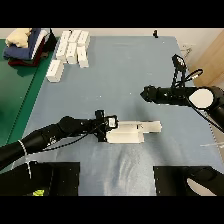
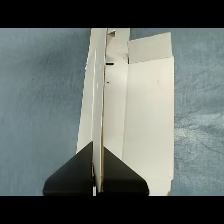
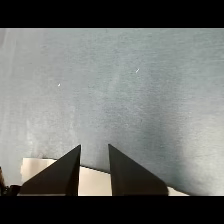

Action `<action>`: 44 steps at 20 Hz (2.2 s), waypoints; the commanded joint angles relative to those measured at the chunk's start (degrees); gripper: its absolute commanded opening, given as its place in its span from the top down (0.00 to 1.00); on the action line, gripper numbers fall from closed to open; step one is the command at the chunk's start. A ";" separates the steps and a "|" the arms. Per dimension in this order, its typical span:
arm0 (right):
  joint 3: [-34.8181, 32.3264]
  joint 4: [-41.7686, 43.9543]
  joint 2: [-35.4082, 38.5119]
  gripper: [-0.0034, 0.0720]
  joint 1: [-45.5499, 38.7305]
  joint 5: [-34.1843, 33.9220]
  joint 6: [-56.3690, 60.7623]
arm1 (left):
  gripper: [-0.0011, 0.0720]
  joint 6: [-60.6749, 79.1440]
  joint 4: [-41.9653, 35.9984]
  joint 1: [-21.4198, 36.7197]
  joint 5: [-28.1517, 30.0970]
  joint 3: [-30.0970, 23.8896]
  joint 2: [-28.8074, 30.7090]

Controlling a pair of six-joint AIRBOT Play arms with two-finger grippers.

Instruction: Fold the box.

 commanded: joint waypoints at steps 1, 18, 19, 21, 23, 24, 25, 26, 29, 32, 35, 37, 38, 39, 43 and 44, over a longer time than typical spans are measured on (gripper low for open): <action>0.04 0.07 0.02 0.61 0.04 0.20 0.00 | 0.97 -7.37 -0.35 0.15 -0.39 2.84 1.57; 0.04 0.04 0.02 0.61 0.04 1.44 -0.13 | 0.97 -25.90 18.08 6.38 -21.92 6.49 0.70; 0.04 0.04 0.02 0.61 0.04 1.44 -0.13 | 0.97 -25.90 18.05 6.36 -22.38 6.49 0.70; 0.04 0.04 0.02 0.61 0.04 1.44 -0.13 | 0.97 -26.25 18.43 5.64 -22.82 6.49 0.26; 0.04 0.07 0.04 0.61 0.04 1.44 -0.13 | 0.97 -28.52 21.53 3.80 -22.53 6.49 -0.48; 0.04 0.07 0.02 0.61 0.04 1.46 -0.13 | 0.97 -30.12 23.67 2.64 -22.08 6.51 -0.79; 0.04 0.07 0.02 0.61 0.07 1.46 -0.15 | 0.97 -31.80 25.18 1.84 -21.62 6.51 -0.76; 0.04 0.00 0.02 0.61 0.22 1.44 -0.15 | 0.97 -32.68 25.73 1.36 -21.70 6.51 -0.72; 0.04 0.00 0.02 0.61 0.44 1.46 -0.17 | 0.97 -34.95 25.57 1.33 -23.28 6.51 -0.57; 0.04 0.00 0.02 0.61 0.46 1.46 -0.63 | 0.97 -36.11 25.53 1.33 -25.44 6.51 -0.04; 0.04 0.00 0.02 0.61 0.44 1.77 -0.66 | 0.96 -36.52 25.49 1.36 -26.21 6.51 0.92; 0.04 -0.02 0.02 0.61 0.44 2.69 -0.66 | 0.96 -36.63 25.42 1.33 -26.18 6.51 0.96; 0.04 -0.04 0.02 0.61 0.42 3.85 -0.63 | 0.96 -36.59 25.31 1.36 -26.12 6.51 0.96; 0.07 -0.11 0.02 0.61 0.35 5.92 -0.61 | 0.96 -36.61 25.31 1.36 -25.79 6.51 0.96; 0.24 -1.73 0.55 0.93 -0.11 24.72 1.92 | 0.96 -36.61 25.33 1.38 -25.57 6.51 0.96; 0.24 -3.41 1.27 0.95 -0.09 29.33 4.61 | 0.96 -36.61 25.31 1.38 -25.57 6.51 0.96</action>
